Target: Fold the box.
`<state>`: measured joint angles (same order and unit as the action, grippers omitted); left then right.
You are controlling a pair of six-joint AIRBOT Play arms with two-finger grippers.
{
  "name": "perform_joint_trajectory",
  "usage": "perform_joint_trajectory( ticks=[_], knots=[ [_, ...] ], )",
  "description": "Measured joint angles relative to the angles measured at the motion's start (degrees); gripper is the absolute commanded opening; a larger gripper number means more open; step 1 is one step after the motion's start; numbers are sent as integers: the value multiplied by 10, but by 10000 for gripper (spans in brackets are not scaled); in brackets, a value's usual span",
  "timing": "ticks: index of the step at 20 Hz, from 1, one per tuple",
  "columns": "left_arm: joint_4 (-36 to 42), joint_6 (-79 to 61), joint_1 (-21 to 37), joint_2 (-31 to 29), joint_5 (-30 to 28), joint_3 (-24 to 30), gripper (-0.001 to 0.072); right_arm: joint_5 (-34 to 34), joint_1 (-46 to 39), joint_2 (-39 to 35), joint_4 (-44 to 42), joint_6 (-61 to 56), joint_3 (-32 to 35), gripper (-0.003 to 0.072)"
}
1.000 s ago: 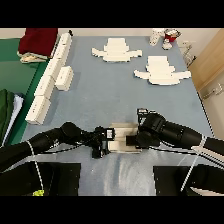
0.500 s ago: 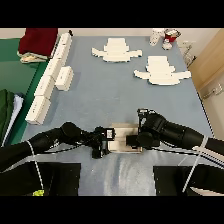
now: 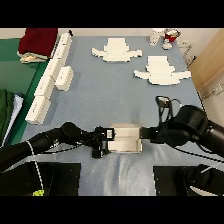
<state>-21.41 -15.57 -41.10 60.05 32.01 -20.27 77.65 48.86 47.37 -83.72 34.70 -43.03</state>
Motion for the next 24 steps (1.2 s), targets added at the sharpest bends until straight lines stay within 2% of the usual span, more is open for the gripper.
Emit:
perform_joint_trajectory(
  ticks=[3,5,8,11,13,15,21,24],
  knots=[
    [0,0,0,0,0,0,423,-3,-98,-2,0,71,18,3],
    [0,0,0,0,0,0,423,-44,-187,18,-59,158,31,3],
    [0,0,0,0,0,0,423,-106,-313,80,-238,352,41,3],
    [0,0,0,0,0,0,423,-108,-393,163,-454,570,41,2],
    [0,0,0,0,0,0,423,-64,-411,208,-556,693,34,2],
    [0,0,0,0,0,0,423,-31,-412,233,-618,779,30,3],
    [0,0,0,0,0,0,423,4,-367,229,-678,959,34,4],
    [0,0,0,0,0,0,423,-35,-334,188,-683,1016,69,4]
  ],
)
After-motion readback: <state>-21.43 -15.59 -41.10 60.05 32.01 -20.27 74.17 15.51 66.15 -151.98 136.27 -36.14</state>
